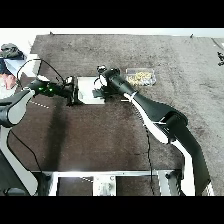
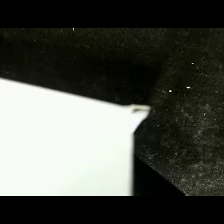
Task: Fold the box and place the chain.
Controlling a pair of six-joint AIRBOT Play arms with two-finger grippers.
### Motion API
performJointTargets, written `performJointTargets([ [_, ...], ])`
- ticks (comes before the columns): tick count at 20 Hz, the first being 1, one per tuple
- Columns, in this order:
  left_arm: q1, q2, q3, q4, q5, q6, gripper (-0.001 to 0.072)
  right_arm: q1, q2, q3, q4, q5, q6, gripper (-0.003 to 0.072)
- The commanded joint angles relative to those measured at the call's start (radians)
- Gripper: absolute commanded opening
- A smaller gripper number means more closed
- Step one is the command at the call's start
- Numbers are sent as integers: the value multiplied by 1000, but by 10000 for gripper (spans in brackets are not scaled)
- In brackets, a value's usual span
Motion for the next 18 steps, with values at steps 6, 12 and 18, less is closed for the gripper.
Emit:
performJointTargets([
  [6, 1, 1, 0, 0, -1, -2, 299, 1, 19, 0, -4, 0, 5, 354],
  [12, 1, 1, 0, 0, -1, -2, 298, 1, 28, 0, -2, 3, 4, 355],
  [18, 1, 1, 0, 0, -1, -2, 298, 1, 43, 0, -3, 0, 3, 557],
])
